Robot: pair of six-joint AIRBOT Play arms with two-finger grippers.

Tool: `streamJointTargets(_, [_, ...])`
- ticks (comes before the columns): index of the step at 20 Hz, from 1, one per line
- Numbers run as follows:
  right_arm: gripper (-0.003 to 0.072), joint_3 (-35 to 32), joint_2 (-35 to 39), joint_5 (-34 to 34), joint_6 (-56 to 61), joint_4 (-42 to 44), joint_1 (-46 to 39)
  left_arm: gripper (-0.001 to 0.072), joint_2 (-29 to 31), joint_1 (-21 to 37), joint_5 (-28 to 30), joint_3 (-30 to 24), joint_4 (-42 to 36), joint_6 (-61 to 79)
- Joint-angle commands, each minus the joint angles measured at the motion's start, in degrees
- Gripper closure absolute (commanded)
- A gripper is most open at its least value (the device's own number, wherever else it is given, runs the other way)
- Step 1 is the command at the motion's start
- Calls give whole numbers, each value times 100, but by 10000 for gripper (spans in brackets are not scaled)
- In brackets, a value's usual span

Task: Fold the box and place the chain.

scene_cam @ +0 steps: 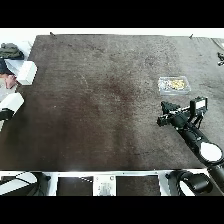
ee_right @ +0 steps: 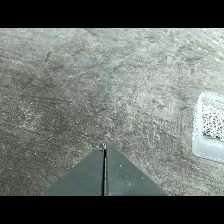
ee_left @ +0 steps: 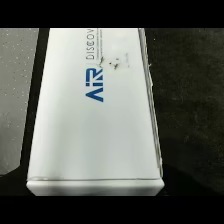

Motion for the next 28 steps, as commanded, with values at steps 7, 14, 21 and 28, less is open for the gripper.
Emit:
streamJointTargets(7, [706,-2,4,2,2,0,0,698,-330,2,-125,-4,31,481])
streamJointTargets(14, [705,-2,4,2,2,0,0,98,-297,2,-205,-4,31,374])
streamJointTargets(21, [705,-2,4,2,2,0,0,25,258,2,-492,428,26,149])
streamJointTargets(28, [706,-2,4,2,2,0,0,129,645,2,-1659,1259,-942,245])
